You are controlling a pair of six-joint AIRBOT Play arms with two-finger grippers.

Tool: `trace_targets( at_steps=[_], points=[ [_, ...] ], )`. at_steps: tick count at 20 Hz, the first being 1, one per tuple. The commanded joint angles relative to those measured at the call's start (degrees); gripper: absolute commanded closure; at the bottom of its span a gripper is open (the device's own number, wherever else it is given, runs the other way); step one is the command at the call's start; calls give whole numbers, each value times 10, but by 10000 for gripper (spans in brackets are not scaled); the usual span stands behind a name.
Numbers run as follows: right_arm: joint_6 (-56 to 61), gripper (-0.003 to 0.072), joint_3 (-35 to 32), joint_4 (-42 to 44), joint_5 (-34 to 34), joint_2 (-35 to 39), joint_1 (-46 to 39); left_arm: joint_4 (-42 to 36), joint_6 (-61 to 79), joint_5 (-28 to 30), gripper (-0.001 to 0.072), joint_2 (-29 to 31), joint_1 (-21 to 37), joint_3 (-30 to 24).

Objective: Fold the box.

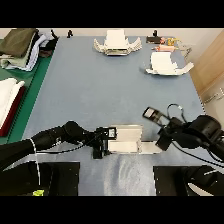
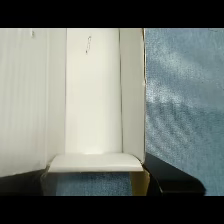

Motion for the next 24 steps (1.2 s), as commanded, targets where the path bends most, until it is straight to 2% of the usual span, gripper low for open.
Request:
trace_targets(
  at_steps=[1, 2, 4, 8, 11, 13, 19, 20, 21, 22, 24],
  points=[
    [277, 683, 21, -124, -143, 27, -36, 0, 0, 0, 112, 0, 0, 0],
    [279, 683, 17, -73, -157, 20, -58, 0, 0, 0, 112, 0, 0, 0],
    [279, 683, 3, 50, -139, 1, -92, 0, 0, 0, 112, 0, 0, 0],
    [278, 684, -43, 204, -33, -63, -103, 0, 0, 0, 112, 0, 0, 0],
    [222, 684, -56, 304, 21, -105, -101, 0, 0, 0, 112, 0, 0, 0],
    [200, 684, -51, 339, 29, -106, -101, 0, 0, 0, 112, 0, 0, 0],
    [197, 673, 9, 344, 7, -56, -101, 0, 0, 0, 112, 0, 0, 0],
    [197, 578, 16, 344, 3, -54, -101, 0, 0, 0, 112, 0, 0, 0],
    [197, 381, 18, 348, 0, -54, -101, 0, 0, 0, 112, 0, 0, 0],
    [197, 345, 18, 352, 0, -55, -100, 0, 0, 0, 112, 0, 0, 0],
    [197, 345, 17, 353, 0, -59, -93, 0, 0, 0, 112, 0, 0, 0]
  ],
)
